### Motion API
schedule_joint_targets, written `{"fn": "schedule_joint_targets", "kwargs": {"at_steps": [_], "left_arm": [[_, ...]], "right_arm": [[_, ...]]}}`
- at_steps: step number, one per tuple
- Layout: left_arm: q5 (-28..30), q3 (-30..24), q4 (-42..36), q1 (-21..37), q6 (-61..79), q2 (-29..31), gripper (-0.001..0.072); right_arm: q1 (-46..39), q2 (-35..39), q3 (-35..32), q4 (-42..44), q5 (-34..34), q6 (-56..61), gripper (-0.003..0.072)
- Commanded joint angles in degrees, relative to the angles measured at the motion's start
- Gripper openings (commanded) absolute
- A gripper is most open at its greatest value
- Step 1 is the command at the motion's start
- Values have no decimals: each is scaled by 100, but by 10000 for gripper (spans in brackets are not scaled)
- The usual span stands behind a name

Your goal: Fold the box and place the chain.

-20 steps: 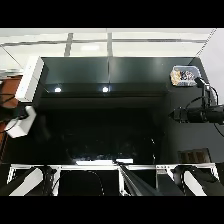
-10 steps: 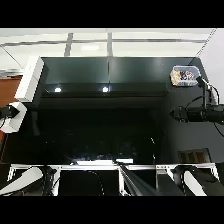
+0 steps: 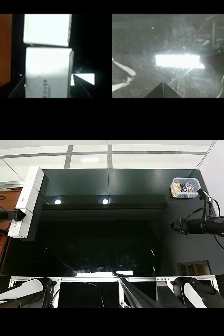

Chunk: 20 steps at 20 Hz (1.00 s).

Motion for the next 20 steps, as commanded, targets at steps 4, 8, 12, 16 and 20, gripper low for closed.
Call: {"fn": "schedule_joint_targets", "kwargs": {"at_steps": [4,8,12,16,20], "left_arm": [[-33,955,42,-140,-1707,769,711],[-1235,866,-1193,-343,-2739,1491,40],[-820,-619,-2055,-1329,-1631,2573,23],[380,-1755,-802,-2151,-1434,3316,24],[470,-1773,-579,-2210,-1436,3335,24]], "right_arm": [[643,-2,-2,24,-476,0,12],[1952,-24,-4,-129,-2809,-2,12],[2553,-293,-4,-1613,-4787,-11,12],[2304,-984,-4,-2186,-4221,79,12],[2149,-1325,-4,-2146,-3307,136,12]]}}
